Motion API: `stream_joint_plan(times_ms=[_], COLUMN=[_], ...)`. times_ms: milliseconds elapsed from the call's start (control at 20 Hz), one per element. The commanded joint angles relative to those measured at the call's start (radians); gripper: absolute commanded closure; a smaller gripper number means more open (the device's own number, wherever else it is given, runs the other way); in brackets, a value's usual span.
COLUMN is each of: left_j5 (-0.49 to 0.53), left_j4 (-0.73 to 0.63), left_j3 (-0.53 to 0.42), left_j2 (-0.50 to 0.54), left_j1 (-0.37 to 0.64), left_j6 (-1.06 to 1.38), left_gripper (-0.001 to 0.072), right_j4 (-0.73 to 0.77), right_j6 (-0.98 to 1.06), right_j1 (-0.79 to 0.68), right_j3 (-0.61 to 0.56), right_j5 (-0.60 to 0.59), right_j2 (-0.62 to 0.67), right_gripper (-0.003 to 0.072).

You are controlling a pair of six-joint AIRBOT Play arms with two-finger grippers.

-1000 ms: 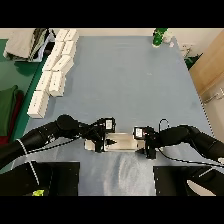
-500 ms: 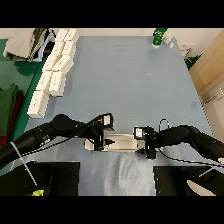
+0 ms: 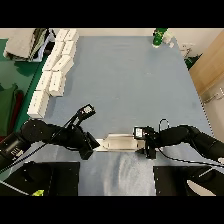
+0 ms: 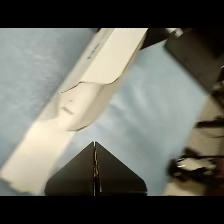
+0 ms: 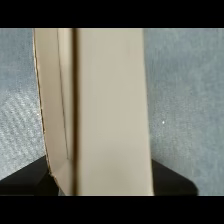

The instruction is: Fold the box.

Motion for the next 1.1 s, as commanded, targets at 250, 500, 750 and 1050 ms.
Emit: stream_joint_plan(times_ms=[250, 500, 750, 1050], left_j5=[0.302, 0.476, 0.357, 0.267], left_j4=[-0.291, -0.301, -0.292, -0.294], left_j3=[0.071, 0.164, 0.164, 0.164], left_j2=[-0.308, -0.417, -0.54, -0.632], left_j1=[-0.149, -0.139, -0.053, -0.035], left_j6=[-0.249, -0.316, -0.426, -0.435], left_gripper=[0.0697, 0.0697, 0.0698, 0.0698], right_j4=[0.0, 0.0, 0.0, 0.0], right_j6=[0.0, 0.0, 0.0, 0.0], right_j1=[0.0, 0.0, 0.0, 0.0], right_j3=[0.0, 0.0, 0.0, 0.0], right_j5=[0.0, 0.0, 0.0, 0.0], right_j2=[0.001, 0.001, 0.001, 0.001], right_gripper=[0.0166, 0.0166, 0.0166, 0.0166])
